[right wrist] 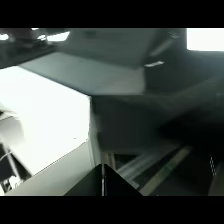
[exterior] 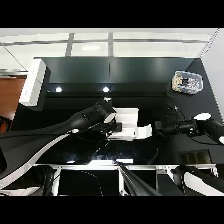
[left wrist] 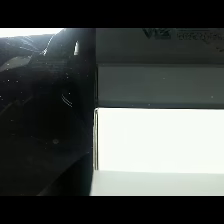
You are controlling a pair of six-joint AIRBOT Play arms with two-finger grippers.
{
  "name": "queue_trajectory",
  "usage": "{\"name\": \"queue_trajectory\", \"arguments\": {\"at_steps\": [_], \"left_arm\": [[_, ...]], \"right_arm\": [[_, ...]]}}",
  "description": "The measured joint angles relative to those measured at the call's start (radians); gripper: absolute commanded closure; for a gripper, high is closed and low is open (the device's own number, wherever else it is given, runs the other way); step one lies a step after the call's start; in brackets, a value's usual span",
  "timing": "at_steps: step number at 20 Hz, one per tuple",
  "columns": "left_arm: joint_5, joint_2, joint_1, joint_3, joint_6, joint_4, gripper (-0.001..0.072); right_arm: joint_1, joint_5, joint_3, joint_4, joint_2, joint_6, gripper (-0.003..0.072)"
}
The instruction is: Fold the box and place the chain.
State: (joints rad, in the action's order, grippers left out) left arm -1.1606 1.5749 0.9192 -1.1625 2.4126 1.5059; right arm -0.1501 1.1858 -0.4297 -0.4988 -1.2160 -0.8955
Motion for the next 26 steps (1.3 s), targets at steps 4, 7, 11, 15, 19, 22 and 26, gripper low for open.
{"name": "queue_trajectory", "arguments": {"at_steps": [4, 7, 11, 15, 19, 22, 26], "left_arm": [[0.000, 0.000, 0.000, 0.000, 0.000, 0.000, 0.0679], [0.000, 0.000, 0.000, 0.000, 0.000, 0.000, 0.0679], [0.000, 0.000, 0.000, 0.000, 0.000, 0.000, 0.0679], [0.000, 0.000, 0.000, 0.000, 0.000, 0.000, 0.0679], [-0.001, 0.000, 0.000, 0.000, 0.000, 0.000, 0.0679], [-0.001, 0.000, 0.000, 0.000, 0.000, 0.000, 0.0679], [-0.001, 0.000, 0.000, 0.000, 0.000, 0.000, 0.0679]], "right_arm": [[0.010, 0.061, -0.053, 0.022, -0.008, 0.033, 0.0673], [0.029, 0.078, -0.072, 0.026, -0.010, 0.043, 0.0136], [0.089, 0.081, -0.093, 0.010, -0.010, 0.046, 0.0137], [0.173, 0.035, -0.114, -0.028, -0.010, -0.016, 0.0160], [0.267, -0.029, -0.153, -0.053, -0.010, -0.106, 0.0188], [0.338, -0.067, -0.211, -0.123, -0.010, -0.225, 0.0188], [0.435, -0.093, -0.301, -0.269, -0.010, -0.415, 0.0189]]}}
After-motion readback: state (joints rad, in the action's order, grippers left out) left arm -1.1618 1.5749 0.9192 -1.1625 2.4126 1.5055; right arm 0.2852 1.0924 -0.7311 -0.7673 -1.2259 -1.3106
